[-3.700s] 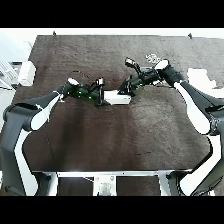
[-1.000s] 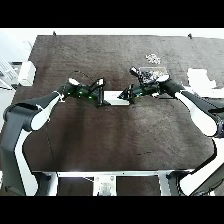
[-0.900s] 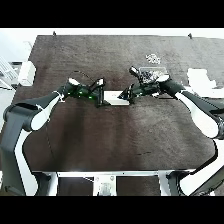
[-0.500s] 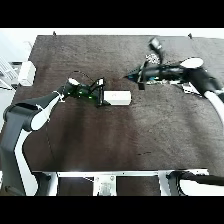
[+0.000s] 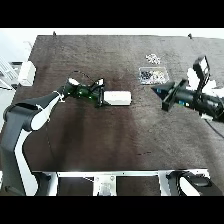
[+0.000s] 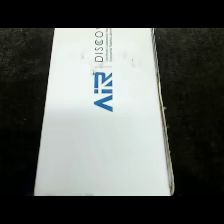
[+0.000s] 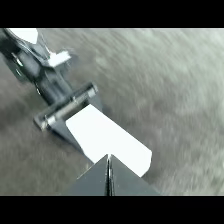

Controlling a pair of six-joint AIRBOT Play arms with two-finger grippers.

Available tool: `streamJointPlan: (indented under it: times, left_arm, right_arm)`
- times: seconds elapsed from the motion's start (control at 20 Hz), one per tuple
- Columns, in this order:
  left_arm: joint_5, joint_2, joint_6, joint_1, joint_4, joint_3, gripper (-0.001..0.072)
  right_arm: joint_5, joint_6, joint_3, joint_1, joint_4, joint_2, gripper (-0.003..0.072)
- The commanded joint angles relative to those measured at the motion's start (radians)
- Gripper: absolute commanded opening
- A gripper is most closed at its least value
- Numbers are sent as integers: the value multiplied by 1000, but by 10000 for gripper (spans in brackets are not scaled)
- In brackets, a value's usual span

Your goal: Fold the box and place the chain.

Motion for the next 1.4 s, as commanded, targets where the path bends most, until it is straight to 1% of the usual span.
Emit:
streamJointPlan:
  times: [0.0, 0.15, 0.3, 0.4, 0.5, 0.65, 0.75, 0.85, 1.0, 1.1, 1.35]
  left_arm:
    - [-4, 25, -91, 6, -3, 4, 19]
    - [-37, 119, -218, 48, 3, 5, 17]
    - [-26, 246, -301, 142, 10, 5, 16]
    - [47, 318, -374, 225, 29, 5, 16]
    - [162, 359, -459, 324, 35, 2, 16]
    - [336, 366, -594, 467, 61, -18, 15]
    - [473, 366, -644, 537, 61, -76, 15]
    - [623, 365, -657, 572, 60, -159, 16]
    - [794, 364, -654, 576, 57, -261, 17]
    - [853, 351, -656, 576, 43, -287, 18]
    - [856, 296, -682, 576, 43, -289, 18]
  right_arm:
    - [-53, 10, -114, -21, -1, 66, 14]
    - [-52, 9, -114, -22, -1, 67, 15]
    - [-52, 10, -114, -22, -1, 67, 14]
    - [-53, 22, -114, -22, 0, 66, 15]
    - [-52, 36, -114, -22, 0, 66, 14]
    - [-53, 38, -114, -22, 0, 66, 15]
    - [-58, 63, -114, -22, 1, 63, 15]
    - [-58, 62, -115, -21, 20, 58, 14]
    - [-61, 62, -115, -20, 73, 54, 15]
    - [-67, 62, -115, -20, 109, 54, 15]
    - [-67, 62, -115, -19, 151, 54, 15]
